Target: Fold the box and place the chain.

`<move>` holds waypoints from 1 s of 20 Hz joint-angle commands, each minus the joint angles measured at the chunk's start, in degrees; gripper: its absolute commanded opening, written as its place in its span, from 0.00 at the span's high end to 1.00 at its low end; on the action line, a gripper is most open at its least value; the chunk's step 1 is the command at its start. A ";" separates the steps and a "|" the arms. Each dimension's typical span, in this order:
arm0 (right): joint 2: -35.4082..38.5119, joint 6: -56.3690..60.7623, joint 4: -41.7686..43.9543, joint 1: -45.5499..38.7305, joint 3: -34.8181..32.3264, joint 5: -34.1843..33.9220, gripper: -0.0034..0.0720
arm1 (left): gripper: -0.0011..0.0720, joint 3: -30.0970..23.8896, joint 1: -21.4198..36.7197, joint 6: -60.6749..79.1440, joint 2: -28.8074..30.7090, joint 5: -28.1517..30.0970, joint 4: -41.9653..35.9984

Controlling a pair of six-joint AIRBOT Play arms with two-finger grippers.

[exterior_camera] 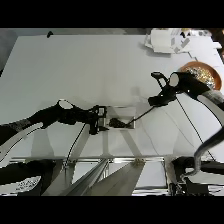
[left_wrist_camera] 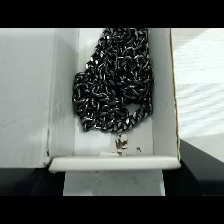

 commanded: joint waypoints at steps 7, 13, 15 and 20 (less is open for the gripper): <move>16.94 -3.85 2.71 1.29 0.07 8.61 0.93 | 0.78 0.02 0.04 0.02 0.04 -0.02 0.00; 28.68 -6.78 12.72 7.76 0.07 14.80 0.93 | 0.78 0.02 0.04 0.02 0.04 0.00 0.00; 31.95 -6.71 14.80 11.04 0.07 13.53 0.93 | 0.78 0.04 0.04 0.02 0.04 0.00 0.00; 35.93 -6.47 15.74 20.98 0.07 4.61 0.93 | 0.78 0.04 0.04 0.02 0.04 0.00 0.00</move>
